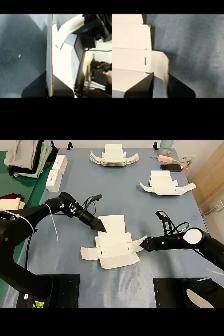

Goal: Fold the box.

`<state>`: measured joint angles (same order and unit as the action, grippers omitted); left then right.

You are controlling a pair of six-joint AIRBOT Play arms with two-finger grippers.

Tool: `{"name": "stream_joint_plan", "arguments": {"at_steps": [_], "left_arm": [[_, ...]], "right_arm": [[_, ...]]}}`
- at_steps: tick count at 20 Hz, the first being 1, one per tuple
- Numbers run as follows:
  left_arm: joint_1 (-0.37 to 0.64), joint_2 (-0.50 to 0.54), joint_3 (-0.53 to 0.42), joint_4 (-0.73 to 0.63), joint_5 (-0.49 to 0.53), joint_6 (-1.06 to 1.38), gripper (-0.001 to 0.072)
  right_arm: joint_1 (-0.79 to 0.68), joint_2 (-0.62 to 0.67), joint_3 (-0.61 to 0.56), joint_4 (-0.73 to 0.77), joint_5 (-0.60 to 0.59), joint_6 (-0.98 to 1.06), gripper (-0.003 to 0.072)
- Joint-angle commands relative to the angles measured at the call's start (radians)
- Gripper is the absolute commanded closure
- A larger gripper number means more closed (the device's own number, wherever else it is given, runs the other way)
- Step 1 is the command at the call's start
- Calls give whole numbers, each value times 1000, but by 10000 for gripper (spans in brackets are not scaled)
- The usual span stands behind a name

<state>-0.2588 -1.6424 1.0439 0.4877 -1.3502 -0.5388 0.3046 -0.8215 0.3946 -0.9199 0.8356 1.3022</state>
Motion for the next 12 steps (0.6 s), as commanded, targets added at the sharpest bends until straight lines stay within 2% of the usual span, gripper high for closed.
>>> {"name": "stream_joint_plan", "arguments": {"at_steps": [1, 2, 3, 6, 7, 9, 11, 12], "left_arm": [[-18, 44, 23, -22, 10, 186, 699], [-34, 77, 22, -16, 37, 213, 699], [-54, 117, 18, -16, 71, 254, 699], [-121, 243, -29, -16, 223, 364, 700], [-145, 283, -60, -17, 275, 404, 700], [-204, 366, -138, -21, 381, 475, 700], [-274, 452, -224, -27, 494, 533, 700], [-314, 497, -270, -35, 568, 567, 700]], "right_arm": [[-29, 5, 69, -206, -5, 138, 410], [-46, 8, 110, -279, 4, 206, 255], [-66, 11, 160, -343, 12, 270, 164], [-106, 12, 310, -379, 38, 310, 172], [-106, 12, 350, -372, 39, 314, 205], [-105, 12, 385, -323, 35, 313, 484], [-105, 8, 385, -310, 36, 313, 499], [-105, 3, 385, -310, 36, 313, 538]]}}
